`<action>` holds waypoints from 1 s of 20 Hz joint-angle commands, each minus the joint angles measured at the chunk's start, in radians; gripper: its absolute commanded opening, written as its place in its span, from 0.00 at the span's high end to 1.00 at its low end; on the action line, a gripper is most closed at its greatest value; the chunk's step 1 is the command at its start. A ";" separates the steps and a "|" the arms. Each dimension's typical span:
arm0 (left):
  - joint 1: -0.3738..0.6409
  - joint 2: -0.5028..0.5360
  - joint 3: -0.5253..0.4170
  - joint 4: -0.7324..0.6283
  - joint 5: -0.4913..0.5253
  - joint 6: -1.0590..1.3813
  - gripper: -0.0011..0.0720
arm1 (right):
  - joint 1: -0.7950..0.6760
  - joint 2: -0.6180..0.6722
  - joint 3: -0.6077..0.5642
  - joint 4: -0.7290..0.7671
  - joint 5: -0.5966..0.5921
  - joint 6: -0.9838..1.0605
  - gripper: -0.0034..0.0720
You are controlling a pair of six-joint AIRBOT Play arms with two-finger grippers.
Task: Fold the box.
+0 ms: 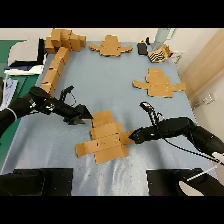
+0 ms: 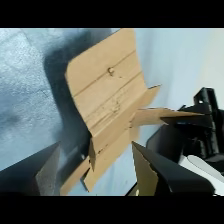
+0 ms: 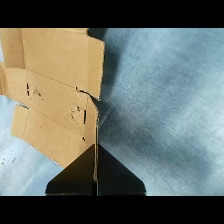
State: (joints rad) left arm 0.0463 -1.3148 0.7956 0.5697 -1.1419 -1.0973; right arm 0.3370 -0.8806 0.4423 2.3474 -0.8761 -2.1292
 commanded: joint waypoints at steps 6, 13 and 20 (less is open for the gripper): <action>-0.090 -0.176 0.002 -0.216 0.034 0.140 0.02 | 0.047 0.003 -0.004 0.006 -0.004 -0.018 0.95; -0.089 -0.182 0.002 -0.307 -0.084 0.249 0.17 | 0.066 0.003 -0.004 -0.001 0.041 -0.018 0.95; -0.068 -0.182 0.002 -0.284 -0.154 0.279 0.18 | 0.066 0.003 -0.004 -0.014 0.054 -0.010 0.95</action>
